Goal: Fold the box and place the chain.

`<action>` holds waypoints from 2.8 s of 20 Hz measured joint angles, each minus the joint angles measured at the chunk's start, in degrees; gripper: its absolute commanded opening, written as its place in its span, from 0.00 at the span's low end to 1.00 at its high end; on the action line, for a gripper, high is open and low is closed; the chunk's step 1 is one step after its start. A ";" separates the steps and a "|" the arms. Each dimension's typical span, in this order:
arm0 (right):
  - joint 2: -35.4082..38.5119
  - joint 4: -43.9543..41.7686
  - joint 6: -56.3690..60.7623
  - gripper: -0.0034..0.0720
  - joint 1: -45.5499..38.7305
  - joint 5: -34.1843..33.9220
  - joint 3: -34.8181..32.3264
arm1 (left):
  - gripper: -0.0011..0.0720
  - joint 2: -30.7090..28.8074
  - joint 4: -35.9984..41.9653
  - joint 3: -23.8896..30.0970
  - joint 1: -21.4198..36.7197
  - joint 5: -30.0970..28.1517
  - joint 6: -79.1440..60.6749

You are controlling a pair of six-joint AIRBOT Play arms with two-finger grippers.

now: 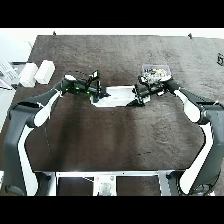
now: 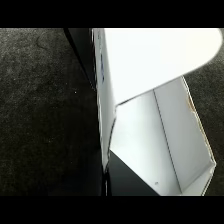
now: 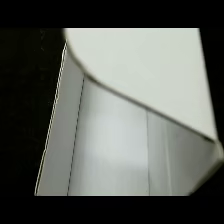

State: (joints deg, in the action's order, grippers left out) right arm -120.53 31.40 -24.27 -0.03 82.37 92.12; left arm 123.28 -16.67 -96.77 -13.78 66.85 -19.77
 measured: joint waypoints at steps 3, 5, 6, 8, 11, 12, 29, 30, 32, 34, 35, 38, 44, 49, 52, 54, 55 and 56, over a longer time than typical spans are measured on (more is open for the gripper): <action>-0.11 2.36 0.87 0.93 0.37 0.13 0.85 | 0.04 0.00 0.02 0.00 0.00 0.02 0.00; -0.15 3.19 1.07 0.93 0.48 0.17 1.11 | 0.04 0.00 0.00 0.00 0.00 0.02 0.00; -0.15 3.56 1.11 0.93 0.50 0.17 1.22 | 0.04 0.00 0.00 0.00 0.00 0.02 0.00; -0.17 3.82 1.18 0.93 0.59 0.20 1.31 | 0.04 0.00 0.00 0.00 0.00 0.04 -0.02; -0.22 4.00 1.22 0.93 0.59 0.20 1.38 | 0.04 0.00 0.00 0.00 0.00 0.02 0.00; -0.28 3.93 1.22 0.93 0.59 0.20 1.40 | 0.04 0.00 0.00 0.00 0.00 0.04 0.00; -0.74 2.05 2.73 0.79 0.59 0.20 1.27 | 0.04 0.00 0.00 0.00 0.00 0.02 -0.02; -0.74 2.03 3.02 0.79 0.59 0.15 1.27 | 0.04 0.00 0.00 0.00 0.00 0.04 -0.02; -0.76 2.03 3.41 0.79 0.59 0.17 1.27 | 0.04 0.00 0.00 0.00 0.00 0.04 -0.02; -0.79 2.05 3.72 0.79 0.59 0.20 1.27 | 0.04 0.00 0.00 0.00 0.00 0.04 -0.02; -0.79 2.08 3.80 0.79 0.59 0.20 1.29 | 0.04 0.00 0.00 0.00 0.00 0.04 -0.02; -0.79 2.16 3.87 0.79 0.59 0.20 1.29 | 0.04 0.00 0.00 0.00 0.00 0.04 -0.02; -0.81 2.21 3.72 0.79 0.59 0.17 1.27 | 0.04 0.00 0.00 0.00 0.00 0.04 -0.02; -0.87 1.73 1.79 0.81 0.59 -0.17 1.27 | 0.04 0.00 0.00 0.00 0.00 0.04 -0.02; -0.92 1.38 0.00 0.85 0.61 -0.46 1.27 | 0.04 0.00 0.00 0.00 0.09 0.04 -0.02; -0.94 1.25 -0.66 0.84 0.61 -0.48 1.27 | 0.04 0.00 0.00 0.00 0.07 0.04 -0.02; -0.98 1.20 -0.92 0.81 0.61 -0.48 1.27 | 0.04 0.00 0.00 0.00 0.07 0.04 -0.02; -0.98 1.18 -1.14 0.81 0.61 -0.48 1.27 | 0.04 0.00 0.00 0.00 0.07 0.04 -0.02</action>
State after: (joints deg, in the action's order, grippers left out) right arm -121.51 32.58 -25.41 0.58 81.89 93.38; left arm 123.28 -16.67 -96.77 -13.72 66.89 -19.79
